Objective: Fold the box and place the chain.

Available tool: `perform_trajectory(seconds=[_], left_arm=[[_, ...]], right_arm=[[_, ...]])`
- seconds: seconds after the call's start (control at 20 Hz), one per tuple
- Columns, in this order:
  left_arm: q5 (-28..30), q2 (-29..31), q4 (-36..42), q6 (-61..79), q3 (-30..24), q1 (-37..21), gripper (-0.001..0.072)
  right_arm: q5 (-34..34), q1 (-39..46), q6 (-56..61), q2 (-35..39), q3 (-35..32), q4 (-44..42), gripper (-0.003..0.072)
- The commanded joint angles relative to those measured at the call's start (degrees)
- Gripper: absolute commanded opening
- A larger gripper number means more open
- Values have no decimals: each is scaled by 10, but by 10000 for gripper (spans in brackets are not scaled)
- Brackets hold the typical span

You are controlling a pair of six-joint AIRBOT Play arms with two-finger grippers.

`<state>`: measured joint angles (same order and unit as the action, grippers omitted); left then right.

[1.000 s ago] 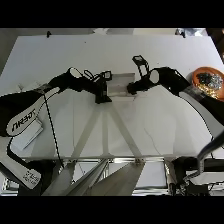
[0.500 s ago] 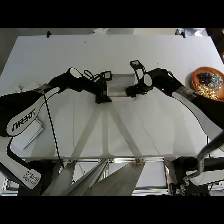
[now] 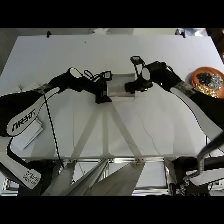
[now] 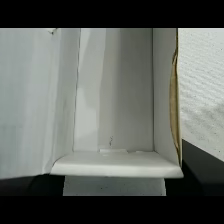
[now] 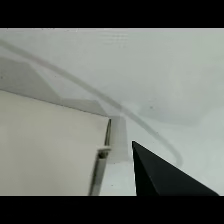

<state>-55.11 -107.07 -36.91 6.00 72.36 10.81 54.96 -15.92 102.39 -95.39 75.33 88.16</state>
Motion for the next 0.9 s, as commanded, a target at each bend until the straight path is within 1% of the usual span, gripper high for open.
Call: perform_trajectory(seconds=[0.0, 0.2, 0.35, 0.5, 0.55, 0.6, 0.75, 0.8, 0.85], left_arm=[[0, 0, 0, 0, 0, 0, 396], [0, 0, 0, 0, 0, 0, 396], [0, 0, 0, 0, 0, 0, 396], [0, 0, 0, 0, 0, 0, 396], [0, 0, 0, 0, 0, 0, 396], [0, 0, 0, 0, 0, 0, 396], [0, 0, 0, 0, 0, 0, 396], [0, 0, 0, 0, 0, 0, 396], [0, 0, 0, 0, 0, 0, 396]], right_arm=[[46, -2, 13, -23, 40, -3, 344], [58, -3, 20, -45, 40, -9, 341], [35, -9, 61, -56, 40, -8, 335], [34, -20, 60, -67, 40, -10, 240], [33, -23, 60, -68, 40, -9, 77], [30, -24, 60, -68, 40, -10, 11], [42, -24, 60, -68, 41, -10, 15], [43, -24, 60, -68, 41, -10, 106], [43, -24, 60, -66, 41, -10, 315]])
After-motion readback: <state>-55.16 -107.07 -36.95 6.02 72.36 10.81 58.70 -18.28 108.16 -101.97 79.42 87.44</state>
